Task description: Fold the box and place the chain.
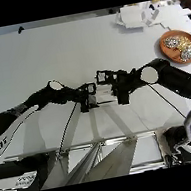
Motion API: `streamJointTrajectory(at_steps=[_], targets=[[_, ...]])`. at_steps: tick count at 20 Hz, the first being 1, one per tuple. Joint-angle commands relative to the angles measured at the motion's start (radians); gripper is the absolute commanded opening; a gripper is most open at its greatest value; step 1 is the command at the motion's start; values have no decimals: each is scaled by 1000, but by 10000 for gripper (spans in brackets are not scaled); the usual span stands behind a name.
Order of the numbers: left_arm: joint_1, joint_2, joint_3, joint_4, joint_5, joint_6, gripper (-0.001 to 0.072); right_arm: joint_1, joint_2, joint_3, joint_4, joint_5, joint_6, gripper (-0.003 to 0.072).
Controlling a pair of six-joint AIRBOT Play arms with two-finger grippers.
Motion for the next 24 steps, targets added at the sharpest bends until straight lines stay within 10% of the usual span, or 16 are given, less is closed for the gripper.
streamJointTrajectory(at_steps=[1, 24], targets=[[-1, 0, -1, 0, -1, 0, 207, 0, -16, -1, 0, -16, 20, 157], [-1, 0, -1, 0, -1, 0, 207, 0, -11, -3, 0, -68, 23, 157]])
